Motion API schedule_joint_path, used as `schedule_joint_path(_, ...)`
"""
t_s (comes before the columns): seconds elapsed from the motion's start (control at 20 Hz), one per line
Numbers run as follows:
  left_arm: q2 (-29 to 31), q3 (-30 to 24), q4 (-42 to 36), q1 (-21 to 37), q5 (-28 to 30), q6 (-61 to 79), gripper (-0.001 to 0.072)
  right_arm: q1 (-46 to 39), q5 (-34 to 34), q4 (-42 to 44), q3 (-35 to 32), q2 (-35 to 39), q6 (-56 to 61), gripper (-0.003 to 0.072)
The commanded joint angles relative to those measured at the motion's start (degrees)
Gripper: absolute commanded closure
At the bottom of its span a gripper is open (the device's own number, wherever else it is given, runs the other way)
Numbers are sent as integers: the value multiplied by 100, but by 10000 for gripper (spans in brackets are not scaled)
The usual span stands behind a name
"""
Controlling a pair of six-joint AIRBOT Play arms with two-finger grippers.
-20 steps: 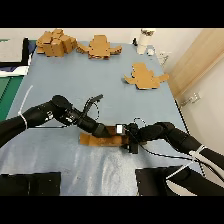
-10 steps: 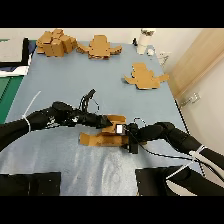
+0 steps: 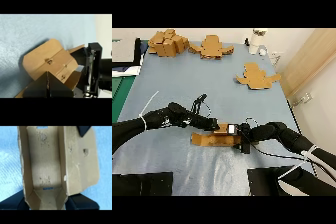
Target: Fold the box.
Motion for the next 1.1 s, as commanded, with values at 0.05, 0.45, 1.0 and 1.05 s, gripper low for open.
schedule_joint_path(0.05,-144,85,525,0,-166,-452,702,2,4,2,0,-4,2,152)
schedule_joint_path(0.45,-166,234,503,164,-358,-304,701,2,9,0,0,-4,2,151)
schedule_joint_path(1.0,352,267,-356,2004,-3036,4037,702,2,4,-2,0,-4,2,151)
schedule_joint_path(1.05,354,267,-304,2002,-3150,4286,702,2,4,-2,0,-4,2,151)
